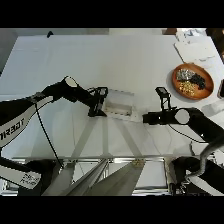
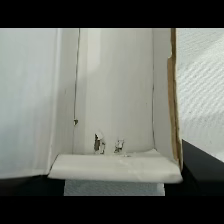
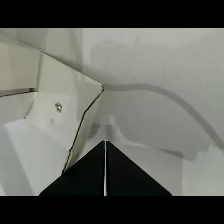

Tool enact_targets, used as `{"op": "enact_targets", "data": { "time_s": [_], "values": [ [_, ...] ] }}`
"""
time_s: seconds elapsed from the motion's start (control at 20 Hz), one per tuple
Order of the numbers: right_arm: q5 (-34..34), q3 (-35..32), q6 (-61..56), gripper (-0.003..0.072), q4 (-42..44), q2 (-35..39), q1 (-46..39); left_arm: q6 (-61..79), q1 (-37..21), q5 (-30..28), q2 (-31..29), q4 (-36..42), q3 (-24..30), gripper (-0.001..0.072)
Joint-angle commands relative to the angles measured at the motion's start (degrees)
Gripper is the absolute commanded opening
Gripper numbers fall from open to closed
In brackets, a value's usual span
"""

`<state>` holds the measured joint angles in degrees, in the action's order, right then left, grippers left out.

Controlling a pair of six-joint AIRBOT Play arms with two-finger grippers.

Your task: Fold the box and place the chain.

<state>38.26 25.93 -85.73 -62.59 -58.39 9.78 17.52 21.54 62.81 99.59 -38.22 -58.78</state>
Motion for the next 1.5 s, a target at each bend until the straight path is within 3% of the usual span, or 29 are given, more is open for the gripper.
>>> {"op": "enact_targets", "data": {
  "time_s": [0.0,0.45,0.55,1.05,1.2,1.45],
  "values": [
    [-1.9,0.0,8.6,0.0005,9.2,-1.0,-0.4,0.0,0.0,0.0,0.0,0.0,0.0,0.0092],
    [-3.2,0.0,23.3,0.0021,28.8,-1.0,-0.4,0.0,0.0,0.0,0.0,0.0,0.0,0.0092],
    [-3.2,0.0,23.3,0.0135,29.4,-0.9,-0.4,0.0,0.0,0.0,0.0,0.0,0.0,0.0092],
    [-2.0,0.3,25.0,0.0157,30.5,-0.5,-0.4,0.0,0.0,0.0,0.0,0.0,0.0,0.0092],
    [-1.4,0.3,25.4,0.0397,30.6,-0.5,-0.4,0.0,0.0,0.0,0.0,0.0,0.0,0.0092],
    [-3.0,0.3,25.4,0.0398,33.6,-0.5,-0.4,0.0,0.0,0.0,0.0,0.0,0.0,0.0092]
  ]
}}
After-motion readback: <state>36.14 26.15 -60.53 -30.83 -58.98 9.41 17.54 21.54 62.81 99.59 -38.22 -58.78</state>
